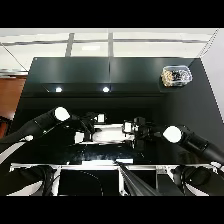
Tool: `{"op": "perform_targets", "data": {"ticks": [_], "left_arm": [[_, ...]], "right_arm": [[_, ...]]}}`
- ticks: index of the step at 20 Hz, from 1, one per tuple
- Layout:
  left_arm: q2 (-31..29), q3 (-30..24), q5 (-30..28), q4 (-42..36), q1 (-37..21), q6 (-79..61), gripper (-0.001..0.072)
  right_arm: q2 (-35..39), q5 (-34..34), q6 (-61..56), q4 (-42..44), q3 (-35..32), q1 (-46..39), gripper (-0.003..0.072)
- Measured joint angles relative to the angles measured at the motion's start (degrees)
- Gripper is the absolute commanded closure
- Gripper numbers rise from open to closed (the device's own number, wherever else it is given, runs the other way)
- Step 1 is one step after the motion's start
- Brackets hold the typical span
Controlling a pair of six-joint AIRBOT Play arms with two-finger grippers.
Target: Fold the box and place the chain.
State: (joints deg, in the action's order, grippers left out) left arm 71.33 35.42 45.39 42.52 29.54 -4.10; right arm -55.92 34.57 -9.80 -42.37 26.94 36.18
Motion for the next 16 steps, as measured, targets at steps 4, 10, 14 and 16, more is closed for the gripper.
{"op": "perform_targets", "data": {"ticks": [4,10,14,16], "left_arm": [[0.0,0.0,0.0,0.0,0.0,0.0,0.068],[0.0,0.0,0.0,0.0,0.0,0.0,0.068],[0.0,0.0,0.0,0.0,0.0,0.0,0.068],[0.0,0.0,0.0,0.0,0.0,0.0,0.068]], "right_arm": [[-2.3,4.0,10.2,7.8,0.1,-4.7,-0.0015],[-6.8,6.5,21.9,15.4,0.1,-6.8,-0.0015],[-9.5,6.6,24.9,16.5,0.1,-7.0,-0.0015],[-10.8,6.3,25.5,16.6,0.1,-7.1,-0.0015]]}}
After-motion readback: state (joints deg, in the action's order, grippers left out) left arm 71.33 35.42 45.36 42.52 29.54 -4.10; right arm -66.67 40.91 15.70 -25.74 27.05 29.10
